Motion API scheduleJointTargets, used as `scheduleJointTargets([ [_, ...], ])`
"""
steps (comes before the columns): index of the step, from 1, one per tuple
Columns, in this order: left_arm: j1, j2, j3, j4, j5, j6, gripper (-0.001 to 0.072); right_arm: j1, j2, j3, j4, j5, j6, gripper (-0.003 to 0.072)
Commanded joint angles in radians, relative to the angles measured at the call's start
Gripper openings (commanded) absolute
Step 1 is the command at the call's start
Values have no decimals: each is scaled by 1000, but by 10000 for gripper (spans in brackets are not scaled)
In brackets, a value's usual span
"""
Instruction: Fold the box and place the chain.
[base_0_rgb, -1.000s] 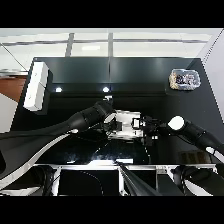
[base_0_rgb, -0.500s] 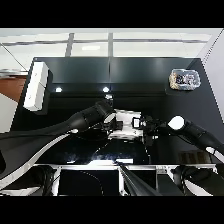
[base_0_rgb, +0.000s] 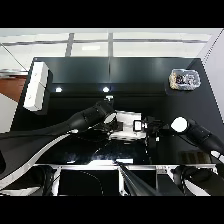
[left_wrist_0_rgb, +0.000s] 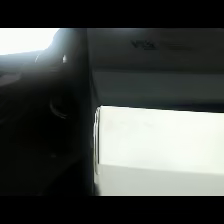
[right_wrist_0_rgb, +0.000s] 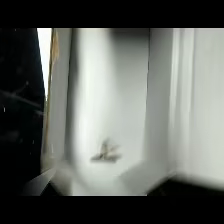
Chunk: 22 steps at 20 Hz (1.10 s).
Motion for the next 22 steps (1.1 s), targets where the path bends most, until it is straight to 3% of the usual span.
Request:
scheduleJointTargets([
  [1,1,0,1,1,5,4,31,0,10,0,-65,23,14,565],
  [6,1,0,1,1,3,4,31,0,10,0,-60,21,32,565],
  [10,1,0,1,0,3,4,31,0,10,0,-63,-62,32,564],
  [16,1,0,1,1,11,4,32,0,9,0,37,-80,13,536],
  [17,1,0,1,1,11,4,32,0,9,0,41,-79,13,523],
  [18,1,0,1,1,11,4,32,0,9,0,45,-74,13,358],
  [19,1,0,1,1,11,4,32,0,8,0,53,-69,13,312],
  [22,1,0,1,0,10,4,32,0,8,0,127,-65,14,310],
])
